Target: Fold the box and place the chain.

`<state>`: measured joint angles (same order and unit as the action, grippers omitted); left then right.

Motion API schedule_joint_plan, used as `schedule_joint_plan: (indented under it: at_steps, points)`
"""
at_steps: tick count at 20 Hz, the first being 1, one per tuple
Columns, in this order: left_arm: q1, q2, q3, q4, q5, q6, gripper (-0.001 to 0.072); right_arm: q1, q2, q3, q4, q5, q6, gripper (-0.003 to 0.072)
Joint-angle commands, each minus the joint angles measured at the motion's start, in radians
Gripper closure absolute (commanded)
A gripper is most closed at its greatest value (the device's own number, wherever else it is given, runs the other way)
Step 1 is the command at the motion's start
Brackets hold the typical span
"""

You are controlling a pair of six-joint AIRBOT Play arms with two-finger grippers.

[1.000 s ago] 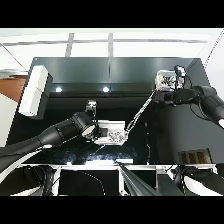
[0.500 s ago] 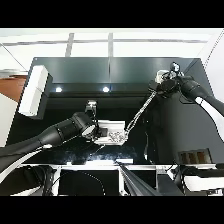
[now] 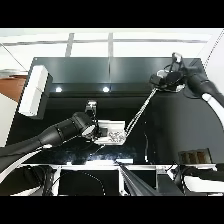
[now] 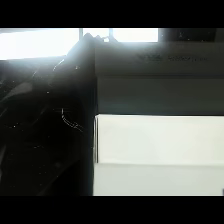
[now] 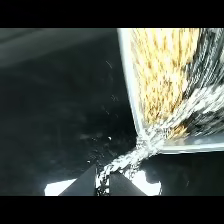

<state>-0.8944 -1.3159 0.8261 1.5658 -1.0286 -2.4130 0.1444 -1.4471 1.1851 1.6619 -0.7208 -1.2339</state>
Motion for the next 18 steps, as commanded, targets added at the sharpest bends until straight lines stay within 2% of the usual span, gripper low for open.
schedule_joint_plan:
  at_steps: [1,6,10,13,16,18]
  points:
    - [-0.001,0.0,0.0,0.0,0.0,0.001,0.0679,-0.029,0.186,0.013,-0.03,-0.026,-0.127,0.0665]
    - [-0.001,0.0,0.0,0.0,-0.001,0.001,0.0679,-0.043,0.484,0.013,-0.015,-0.085,-0.259,0.0665]
    - [-0.001,0.0,0.0,0.0,-0.001,0.001,0.0679,-0.043,0.63,0.05,0.077,-0.199,-0.353,0.0666]
    - [-0.001,0.0,0.0,0.0,-0.001,0.001,0.0679,-0.043,0.669,0.127,0.238,-0.363,-0.442,0.0665]
    - [-0.001,0.0,0.0,0.0,-0.001,0.0,0.0679,-0.042,0.671,0.148,0.492,-0.552,-0.522,0.0665]
    - [-0.001,0.0,0.0,0.0,-0.001,0.0,0.0679,0.013,0.671,0.145,0.546,-0.59,-0.531,0.0665]
